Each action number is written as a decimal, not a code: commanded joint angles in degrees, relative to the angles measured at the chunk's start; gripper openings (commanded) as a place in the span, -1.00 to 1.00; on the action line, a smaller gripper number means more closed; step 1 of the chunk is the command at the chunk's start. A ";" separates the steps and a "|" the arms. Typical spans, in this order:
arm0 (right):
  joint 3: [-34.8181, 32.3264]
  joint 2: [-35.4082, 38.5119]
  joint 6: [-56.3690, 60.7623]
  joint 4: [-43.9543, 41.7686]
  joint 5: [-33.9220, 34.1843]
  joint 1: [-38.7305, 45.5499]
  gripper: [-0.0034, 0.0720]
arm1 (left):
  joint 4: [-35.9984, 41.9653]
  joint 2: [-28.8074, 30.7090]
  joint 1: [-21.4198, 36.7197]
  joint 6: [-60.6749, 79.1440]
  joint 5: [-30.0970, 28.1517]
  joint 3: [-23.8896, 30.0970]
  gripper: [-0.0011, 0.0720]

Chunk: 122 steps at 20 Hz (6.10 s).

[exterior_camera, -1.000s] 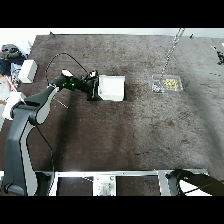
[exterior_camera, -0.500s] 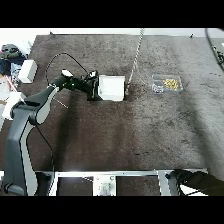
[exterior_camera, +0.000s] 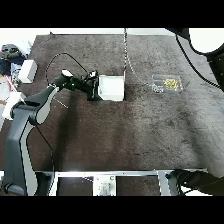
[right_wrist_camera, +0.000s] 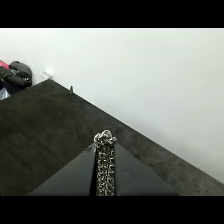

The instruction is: Fold the box and place the chain.

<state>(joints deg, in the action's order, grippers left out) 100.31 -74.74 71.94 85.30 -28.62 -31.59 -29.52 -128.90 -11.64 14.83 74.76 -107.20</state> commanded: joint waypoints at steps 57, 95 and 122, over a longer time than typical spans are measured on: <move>-30.71 -8.79 10.23 -25.11 -4.15 21.14 -0.89 | 0.00 -0.04 0.04 0.00 0.20 0.00 0.36; -42.75 -15.37 19.39 -24.41 7.61 31.06 -0.27 | -0.02 -0.04 0.02 0.00 0.22 0.00 0.36; -30.95 1.60 13.53 -28.04 10.23 8.61 -0.89 | -0.02 -0.04 0.02 0.00 0.22 0.00 0.36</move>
<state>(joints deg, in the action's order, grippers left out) 66.87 -76.38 86.04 57.41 -20.43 -18.79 -29.52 -128.90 -11.64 14.83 74.98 -107.20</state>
